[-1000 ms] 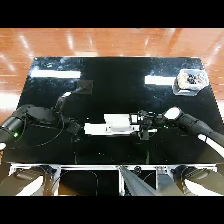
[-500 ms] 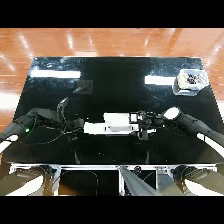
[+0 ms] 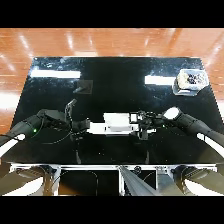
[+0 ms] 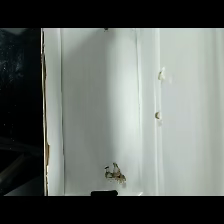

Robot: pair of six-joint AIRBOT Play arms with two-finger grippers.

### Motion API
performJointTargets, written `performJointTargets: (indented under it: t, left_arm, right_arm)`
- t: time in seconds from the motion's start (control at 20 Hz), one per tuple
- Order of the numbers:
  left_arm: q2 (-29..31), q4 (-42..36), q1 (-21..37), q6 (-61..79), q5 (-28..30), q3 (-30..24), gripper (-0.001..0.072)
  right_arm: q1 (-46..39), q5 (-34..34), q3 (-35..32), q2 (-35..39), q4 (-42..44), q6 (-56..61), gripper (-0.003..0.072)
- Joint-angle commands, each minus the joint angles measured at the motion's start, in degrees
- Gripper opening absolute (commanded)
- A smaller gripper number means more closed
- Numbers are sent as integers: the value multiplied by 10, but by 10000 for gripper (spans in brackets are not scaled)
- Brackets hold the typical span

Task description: Fold the box and place the chain.

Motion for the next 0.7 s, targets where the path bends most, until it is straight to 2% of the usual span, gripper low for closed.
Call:
performJointTargets:
  t: [0.0, 0.05, 0.15, 0.2, 0.4, 0.5, 0.65]
  left_arm:
    - [0, -34, -5, 43, 27, 17, 26]
    - [0, -35, -5, 43, 27, 28, 105]
    - [0, -35, -6, 43, 41, 50, 458]
    - [0, -35, -6, 43, 53, 62, 499]
    - [0, -38, -10, 43, 76, 85, 503]
    - [-1, -39, -27, 42, 78, 85, 571]
    - [0, -48, -58, 42, 67, 85, 571]
  right_arm:
    - [0, 0, 0, 0, 0, 0, 550]
    - [0, 0, 0, 0, 0, 0, 550]
    - [0, 0, 0, 0, 0, 0, 550]
    - [0, 0, 0, 0, 0, 0, 550]
    - [0, 0, 0, 0, 0, 0, 550]
    - [0, 0, 0, 0, 0, 0, 550]
    - [0, 0, 0, 0, 0, 0, 550]
